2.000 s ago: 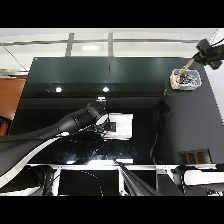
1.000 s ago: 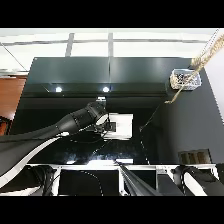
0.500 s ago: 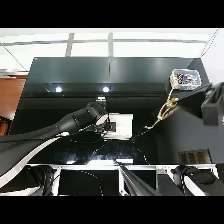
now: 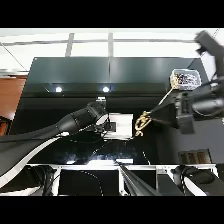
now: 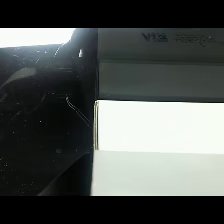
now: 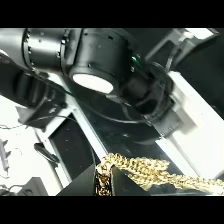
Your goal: Fold the box and place the chain.
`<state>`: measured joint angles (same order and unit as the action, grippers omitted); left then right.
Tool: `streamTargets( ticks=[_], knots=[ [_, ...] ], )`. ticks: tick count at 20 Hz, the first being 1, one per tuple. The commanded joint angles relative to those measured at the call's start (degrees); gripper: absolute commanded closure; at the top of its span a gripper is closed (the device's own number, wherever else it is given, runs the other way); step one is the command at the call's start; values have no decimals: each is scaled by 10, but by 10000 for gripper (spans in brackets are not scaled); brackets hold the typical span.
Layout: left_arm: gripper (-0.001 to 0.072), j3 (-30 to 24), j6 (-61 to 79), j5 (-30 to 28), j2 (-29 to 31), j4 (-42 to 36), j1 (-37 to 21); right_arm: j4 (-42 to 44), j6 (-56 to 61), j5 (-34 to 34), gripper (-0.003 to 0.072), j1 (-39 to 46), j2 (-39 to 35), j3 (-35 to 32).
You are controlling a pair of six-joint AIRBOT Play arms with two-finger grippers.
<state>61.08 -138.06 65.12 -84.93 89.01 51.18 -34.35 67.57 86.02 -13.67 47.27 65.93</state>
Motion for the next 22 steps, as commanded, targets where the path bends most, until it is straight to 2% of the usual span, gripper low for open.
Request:
streamTargets(
  ticks=[1, 6, 10, 14, 15, 16, 17, 19, 20, 22],
  knots=[
    [678, 0, 0, 0, 0, 0, 0, 16, -28, -32, 680, -17, 39, -50],
    [678, 0, 0, 0, 0, 1, 0, -10, -36, -122, 679, -43, 110, -136],
    [678, 0, 0, 0, 0, 1, 0, -22, -38, -147, 677, -73, 173, -140],
    [678, 0, 0, 0, 0, 1, 0, -45, -38, -178, 669, -78, 203, -140],
    [678, 0, 0, 0, 0, 1, 0, -54, -37, -180, 499, -74, 203, -140],
    [678, 0, 0, 0, 0, 1, 0, -53, -32, -169, 193, -61, 202, -140],
    [678, 0, 0, 0, 0, 1, 0, -54, -31, -147, 108, -38, 198, -140],
    [678, 0, 0, 0, 0, 1, 0, -79, -31, -111, 109, 39, 174, -140],
    [678, 0, 0, 0, 0, 1, 0, -110, -31, -116, 108, 83, 159, -140],
    [678, 0, 0, 0, 0, 1, 0, -220, 19, -207, 109, 169, 147, -143]
  ],
)
